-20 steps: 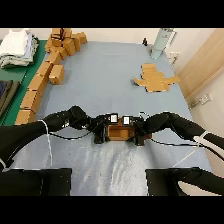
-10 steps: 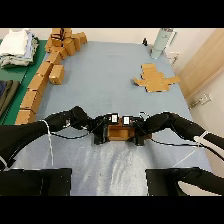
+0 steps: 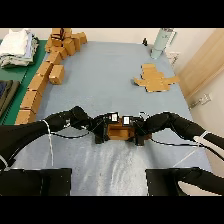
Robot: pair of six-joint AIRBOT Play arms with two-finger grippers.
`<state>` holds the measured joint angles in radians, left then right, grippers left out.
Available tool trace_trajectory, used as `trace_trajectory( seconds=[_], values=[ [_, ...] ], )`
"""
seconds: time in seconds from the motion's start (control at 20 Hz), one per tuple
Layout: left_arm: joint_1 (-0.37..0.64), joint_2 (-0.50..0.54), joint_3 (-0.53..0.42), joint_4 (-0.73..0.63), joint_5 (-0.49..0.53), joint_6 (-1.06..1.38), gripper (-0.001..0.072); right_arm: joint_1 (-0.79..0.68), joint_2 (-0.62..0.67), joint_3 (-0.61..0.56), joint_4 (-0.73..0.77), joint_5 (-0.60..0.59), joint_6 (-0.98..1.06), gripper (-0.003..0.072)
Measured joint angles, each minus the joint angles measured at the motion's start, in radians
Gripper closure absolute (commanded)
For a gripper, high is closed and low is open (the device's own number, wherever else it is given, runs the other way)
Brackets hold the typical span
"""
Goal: Fold the box.
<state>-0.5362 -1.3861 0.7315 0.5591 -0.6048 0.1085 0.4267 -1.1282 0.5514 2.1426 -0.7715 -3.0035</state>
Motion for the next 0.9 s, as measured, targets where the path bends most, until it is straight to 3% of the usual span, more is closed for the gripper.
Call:
trace_trajectory(
  seconds=[0.35, 0.4, 0.45, 0.9],
  values=[
    [0.000, 0.000, 0.000, -0.005, -0.004, 0.006, 0.0249, 0.000, 0.000, 0.000, 0.000, 0.000, 0.000, 0.0105],
    [0.000, 0.000, 0.000, -0.006, -0.005, 0.007, 0.0094, 0.000, 0.000, 0.000, 0.000, 0.000, 0.000, 0.0105],
    [0.000, 0.000, 0.000, -0.006, -0.007, 0.008, 0.0005, 0.000, 0.000, 0.000, 0.000, 0.000, 0.000, 0.0105],
    [0.000, 0.000, 0.005, -0.004, -0.009, 0.055, 0.0005, 0.000, 0.000, 0.000, 0.000, 0.000, 0.000, 0.0105]
  ],
)
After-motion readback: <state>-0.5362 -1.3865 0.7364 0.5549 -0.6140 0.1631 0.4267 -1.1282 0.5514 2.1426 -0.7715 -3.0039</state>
